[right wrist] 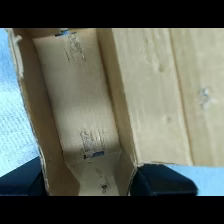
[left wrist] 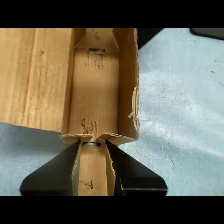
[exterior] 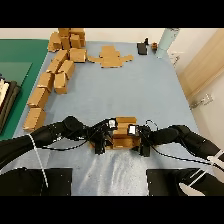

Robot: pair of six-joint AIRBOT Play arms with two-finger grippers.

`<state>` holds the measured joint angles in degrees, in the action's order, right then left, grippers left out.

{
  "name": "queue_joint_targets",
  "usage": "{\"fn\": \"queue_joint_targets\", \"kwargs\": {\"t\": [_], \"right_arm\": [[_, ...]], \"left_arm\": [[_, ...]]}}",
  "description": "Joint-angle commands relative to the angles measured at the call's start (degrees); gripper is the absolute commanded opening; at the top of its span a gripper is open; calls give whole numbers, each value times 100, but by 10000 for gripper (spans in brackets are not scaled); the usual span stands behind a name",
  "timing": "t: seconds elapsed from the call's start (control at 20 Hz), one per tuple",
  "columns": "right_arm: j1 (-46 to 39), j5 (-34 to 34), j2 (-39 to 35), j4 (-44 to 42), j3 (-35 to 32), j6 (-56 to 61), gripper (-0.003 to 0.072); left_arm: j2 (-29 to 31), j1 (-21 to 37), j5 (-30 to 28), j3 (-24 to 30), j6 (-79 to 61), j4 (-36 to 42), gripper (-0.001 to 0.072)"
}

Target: Fold the box.

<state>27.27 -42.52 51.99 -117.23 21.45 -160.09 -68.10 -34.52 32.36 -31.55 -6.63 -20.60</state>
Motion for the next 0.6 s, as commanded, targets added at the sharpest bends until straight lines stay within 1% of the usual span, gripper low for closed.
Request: {"fn": "queue_joint_targets", "kwargs": {"t": [0.0, 0.3, 0.35, 0.55], "right_arm": [[0, 0, -2, 0, -4, 0, 558], [-2, 0, -2, 0, -4, 0, 558], [-2, 0, -2, 2, -4, 0, 558], [-2, 0, -2, 0, -4, 0, 558]], "left_arm": [[-20, -50, -175, -13, 0, 164, 223], [-17, -92, -74, -13, -48, 306, 226], [-17, -125, -70, -11, -46, 304, 247], [-20, -157, -35, -11, -46, 302, 246]]}}
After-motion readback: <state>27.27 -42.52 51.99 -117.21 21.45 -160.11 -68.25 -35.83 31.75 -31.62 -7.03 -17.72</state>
